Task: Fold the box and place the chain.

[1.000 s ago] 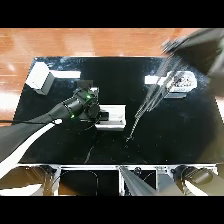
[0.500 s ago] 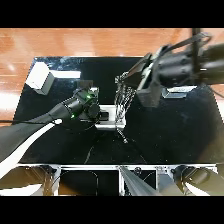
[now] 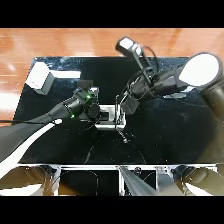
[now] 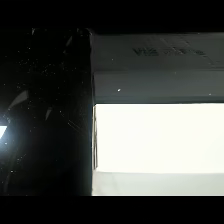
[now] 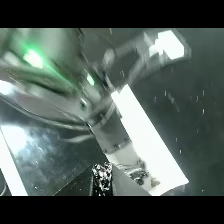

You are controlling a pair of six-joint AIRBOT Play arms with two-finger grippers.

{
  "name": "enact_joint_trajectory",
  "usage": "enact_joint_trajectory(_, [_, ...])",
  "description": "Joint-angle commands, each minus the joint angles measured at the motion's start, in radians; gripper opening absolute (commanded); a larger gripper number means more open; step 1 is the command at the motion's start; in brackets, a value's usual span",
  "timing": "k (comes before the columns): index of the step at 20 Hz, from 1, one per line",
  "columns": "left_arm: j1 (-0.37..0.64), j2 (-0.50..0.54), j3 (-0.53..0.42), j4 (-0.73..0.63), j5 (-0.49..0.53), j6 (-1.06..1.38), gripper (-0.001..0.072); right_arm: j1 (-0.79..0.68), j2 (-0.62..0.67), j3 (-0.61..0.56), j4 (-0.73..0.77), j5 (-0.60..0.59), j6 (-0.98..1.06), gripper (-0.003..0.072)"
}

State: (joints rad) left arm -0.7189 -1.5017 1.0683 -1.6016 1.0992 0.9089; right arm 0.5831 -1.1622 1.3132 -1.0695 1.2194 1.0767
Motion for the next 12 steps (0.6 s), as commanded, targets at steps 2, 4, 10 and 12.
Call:
enact_joint_trajectory(2, [0.0,0.0,0.0,-0.001,0.0,0.0,0.0021,0.001,-0.042,-0.076,0.004,-0.05,-0.012,0.0019])
enact_joint_trajectory(4, [0.0,0.0,0.0,-0.001,0.0,0.0,0.0021,0.001,-0.064,-0.076,0.004,-0.065,-0.014,0.0018])
enact_joint_trajectory(10, [0.0,0.0,0.0,-0.004,0.0,0.0,0.0021,0.001,-0.125,-0.077,0.003,-0.056,-0.019,0.0019])
enact_joint_trajectory(12, [0.0,0.0,0.0,-0.004,0.0,0.0,0.0021,0.001,-0.162,-0.077,0.002,-0.019,-0.019,0.0019])
